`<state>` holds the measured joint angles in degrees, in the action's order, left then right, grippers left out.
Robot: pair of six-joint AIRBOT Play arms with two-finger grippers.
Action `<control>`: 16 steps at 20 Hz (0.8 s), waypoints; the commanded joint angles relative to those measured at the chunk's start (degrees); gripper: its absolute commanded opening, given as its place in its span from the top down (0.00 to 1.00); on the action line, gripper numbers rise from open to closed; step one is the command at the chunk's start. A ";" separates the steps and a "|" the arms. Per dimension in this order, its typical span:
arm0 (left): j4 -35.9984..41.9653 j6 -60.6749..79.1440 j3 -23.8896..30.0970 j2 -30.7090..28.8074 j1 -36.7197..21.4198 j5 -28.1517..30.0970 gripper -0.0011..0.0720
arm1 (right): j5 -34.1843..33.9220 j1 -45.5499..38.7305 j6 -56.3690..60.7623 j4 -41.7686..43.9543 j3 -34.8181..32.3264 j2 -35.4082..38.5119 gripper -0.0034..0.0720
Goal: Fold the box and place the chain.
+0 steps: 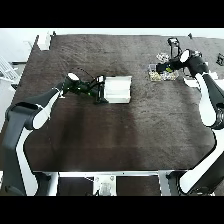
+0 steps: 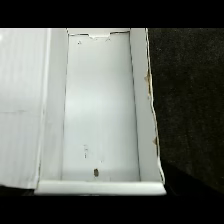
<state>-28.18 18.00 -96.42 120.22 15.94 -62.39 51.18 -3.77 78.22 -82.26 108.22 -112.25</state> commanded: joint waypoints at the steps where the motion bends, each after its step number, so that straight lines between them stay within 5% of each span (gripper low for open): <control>1: 0.00 0.02 -0.02 0.00 -0.02 -0.02 0.33 | 0.07 0.00 -0.92 1.68 1.03 -2.51 0.42; 7: 0.00 0.02 -0.02 0.00 -0.02 -0.02 0.33 | 1.62 1.55 -1.55 1.92 0.96 -3.67 0.42; 16: 0.00 0.02 -0.02 0.02 -0.02 0.00 0.33 | 3.15 1.44 -1.51 1.70 0.96 -3.65 0.83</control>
<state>-28.14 18.00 -96.42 120.22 15.94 -62.41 53.45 -2.35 76.69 -80.40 109.14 -115.85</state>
